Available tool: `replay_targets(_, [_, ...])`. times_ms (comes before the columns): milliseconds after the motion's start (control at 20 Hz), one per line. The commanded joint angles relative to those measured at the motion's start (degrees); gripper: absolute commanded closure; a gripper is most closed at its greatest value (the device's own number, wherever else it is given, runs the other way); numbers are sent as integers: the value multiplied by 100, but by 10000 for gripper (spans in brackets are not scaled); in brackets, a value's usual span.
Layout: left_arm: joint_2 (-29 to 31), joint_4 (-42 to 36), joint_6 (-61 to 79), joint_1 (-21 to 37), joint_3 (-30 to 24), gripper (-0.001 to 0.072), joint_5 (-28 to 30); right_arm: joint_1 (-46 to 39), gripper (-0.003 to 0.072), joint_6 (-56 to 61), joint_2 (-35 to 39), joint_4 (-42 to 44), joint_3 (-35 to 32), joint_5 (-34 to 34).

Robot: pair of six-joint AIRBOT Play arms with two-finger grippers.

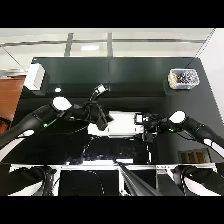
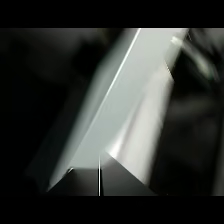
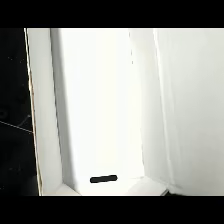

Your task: Fold the box and place the chain.

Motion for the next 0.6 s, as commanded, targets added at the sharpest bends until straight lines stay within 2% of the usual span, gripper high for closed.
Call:
replay_targets(0, [-306,-737,734,-94,26,683,1067,0,613,2,-4,0,-2,2])
replay_targets(150, [-638,-70,723,-94,94,683,1067,0,613,2,-4,0,0,0])
replay_targets(450, [-1086,7,664,-94,94,683,319,0,613,2,-4,0,0,0])
replay_targets(550, [-1172,114,833,-68,96,682,354,0,613,2,-4,0,0,0])
